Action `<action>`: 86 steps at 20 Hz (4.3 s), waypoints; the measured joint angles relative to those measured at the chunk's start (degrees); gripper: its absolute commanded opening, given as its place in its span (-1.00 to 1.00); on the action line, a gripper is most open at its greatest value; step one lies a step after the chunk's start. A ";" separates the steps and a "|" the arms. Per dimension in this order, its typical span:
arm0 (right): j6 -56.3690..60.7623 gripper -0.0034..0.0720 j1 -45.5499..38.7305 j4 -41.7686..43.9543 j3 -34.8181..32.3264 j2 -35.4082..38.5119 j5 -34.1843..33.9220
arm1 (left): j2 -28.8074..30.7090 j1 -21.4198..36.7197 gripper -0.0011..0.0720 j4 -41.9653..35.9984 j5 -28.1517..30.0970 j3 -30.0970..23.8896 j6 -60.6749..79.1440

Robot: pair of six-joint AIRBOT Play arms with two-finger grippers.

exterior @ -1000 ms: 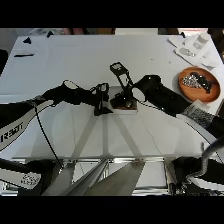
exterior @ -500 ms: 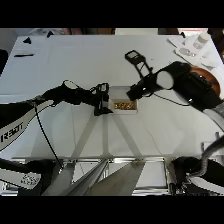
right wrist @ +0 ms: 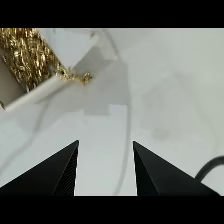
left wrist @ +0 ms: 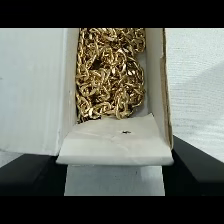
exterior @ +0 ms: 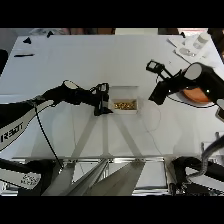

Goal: Fold the box and place the chain.

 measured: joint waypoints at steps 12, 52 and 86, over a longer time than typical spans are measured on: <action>-32.46 -0.12 0.59 15.15 -2.75 -7.76 -8.72 | 0.00 0.00 -0.10 0.00 -0.02 0.00 0.00; -13.14 -0.35 6.69 23.23 6.23 2.73 0.83 | 0.00 0.00 -0.10 0.00 -0.02 0.00 0.00; 8.50 0.04 20.22 3.89 4.74 -0.63 -9.18 | 0.00 0.00 -0.10 0.00 0.00 0.00 -0.02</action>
